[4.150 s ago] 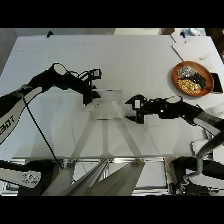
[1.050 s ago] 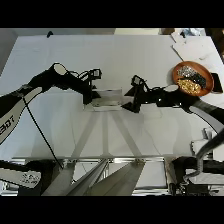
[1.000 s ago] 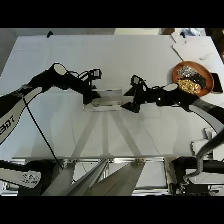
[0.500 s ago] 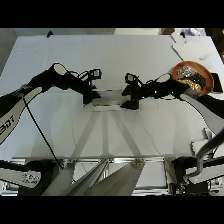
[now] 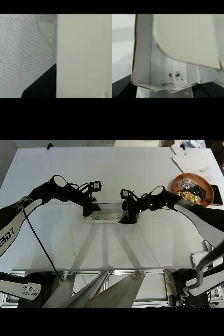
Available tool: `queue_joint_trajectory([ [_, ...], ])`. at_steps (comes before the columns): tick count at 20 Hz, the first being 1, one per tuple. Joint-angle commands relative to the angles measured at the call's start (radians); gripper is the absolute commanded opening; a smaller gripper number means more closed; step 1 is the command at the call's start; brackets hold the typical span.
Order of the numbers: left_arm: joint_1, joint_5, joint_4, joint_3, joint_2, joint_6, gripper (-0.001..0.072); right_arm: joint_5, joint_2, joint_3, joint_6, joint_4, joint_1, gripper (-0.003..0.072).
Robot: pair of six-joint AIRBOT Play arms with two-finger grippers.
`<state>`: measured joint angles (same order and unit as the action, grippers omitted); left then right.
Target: Fold the box and place the chain.
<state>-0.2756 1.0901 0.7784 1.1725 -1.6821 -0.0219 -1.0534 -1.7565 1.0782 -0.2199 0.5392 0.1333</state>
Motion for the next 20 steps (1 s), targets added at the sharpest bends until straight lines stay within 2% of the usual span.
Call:
queue_joint_trajectory([
  [1,0.0,-0.001,0.0,0.0,0.0,0.0,0.0013,-0.004,-0.016,0.01,0.011,0.014,0.008,0.0695],
  [20,0.0,-0.002,0.0,0.0,0.0,0.0,0.0013,-0.002,-0.032,0.011,0.039,0.013,0.009,0.0693],
])
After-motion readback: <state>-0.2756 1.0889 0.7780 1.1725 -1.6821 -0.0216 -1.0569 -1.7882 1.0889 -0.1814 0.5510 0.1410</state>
